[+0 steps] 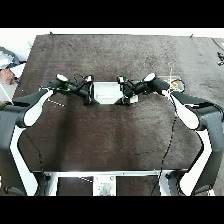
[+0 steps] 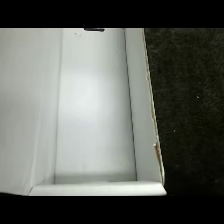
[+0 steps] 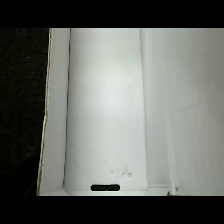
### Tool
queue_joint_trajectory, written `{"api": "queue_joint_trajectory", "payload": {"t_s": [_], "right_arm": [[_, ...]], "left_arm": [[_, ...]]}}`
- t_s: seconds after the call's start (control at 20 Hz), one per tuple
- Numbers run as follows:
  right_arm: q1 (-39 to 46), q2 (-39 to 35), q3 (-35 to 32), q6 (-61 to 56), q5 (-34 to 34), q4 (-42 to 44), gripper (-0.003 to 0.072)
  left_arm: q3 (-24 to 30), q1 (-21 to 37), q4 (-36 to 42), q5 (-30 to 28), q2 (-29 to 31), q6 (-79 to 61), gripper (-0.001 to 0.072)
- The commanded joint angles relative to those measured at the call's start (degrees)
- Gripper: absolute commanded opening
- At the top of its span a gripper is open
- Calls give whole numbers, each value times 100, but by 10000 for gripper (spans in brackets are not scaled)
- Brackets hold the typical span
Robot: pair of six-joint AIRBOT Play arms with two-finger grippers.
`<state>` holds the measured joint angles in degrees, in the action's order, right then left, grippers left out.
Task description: Fold the box and place the chain.
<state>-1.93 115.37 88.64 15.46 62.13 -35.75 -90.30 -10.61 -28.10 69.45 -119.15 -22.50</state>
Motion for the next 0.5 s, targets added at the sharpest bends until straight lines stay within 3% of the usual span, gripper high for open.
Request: {"api": "queue_joint_trajectory", "payload": {"t_s": [0.0,0.45], "right_arm": [[-2,0,2,-2,0,0,385],[-2,0,2,-2,0,0,385]], "left_arm": [[2,-4,-15,81,4,-4,464],[0,-4,-13,39,4,-7,464]]}}
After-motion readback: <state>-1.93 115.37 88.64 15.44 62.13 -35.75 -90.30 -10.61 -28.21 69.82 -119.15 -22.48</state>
